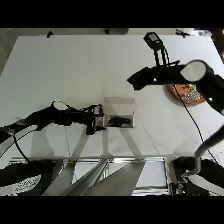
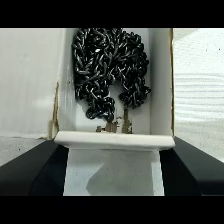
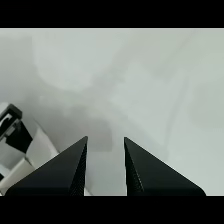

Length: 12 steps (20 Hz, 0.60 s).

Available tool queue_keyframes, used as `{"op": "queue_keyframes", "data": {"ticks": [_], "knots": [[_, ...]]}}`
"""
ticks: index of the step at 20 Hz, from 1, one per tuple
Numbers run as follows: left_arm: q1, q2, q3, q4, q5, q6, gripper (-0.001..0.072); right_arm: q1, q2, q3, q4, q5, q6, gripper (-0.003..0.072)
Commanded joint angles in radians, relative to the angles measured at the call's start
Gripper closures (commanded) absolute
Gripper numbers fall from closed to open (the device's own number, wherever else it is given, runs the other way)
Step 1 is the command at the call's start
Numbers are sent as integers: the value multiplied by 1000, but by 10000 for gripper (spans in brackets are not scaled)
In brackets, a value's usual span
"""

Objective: Fold the box and place the chain.

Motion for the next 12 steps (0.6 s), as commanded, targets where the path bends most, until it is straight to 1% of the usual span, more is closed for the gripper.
{"op": "queue_keyframes", "data": {"ticks": [1,5,9,12], "knots": [[0,0,0,0,0,0,440,-33,-161,116,2,148,-10,428],[0,0,0,0,0,0,440,-49,-293,183,-3,233,-60,428],[0,0,0,0,0,0,440,-49,-354,190,-2,320,-114,428],[0,0,0,0,0,0,440,-49,-370,190,-1,383,-162,428]]}}
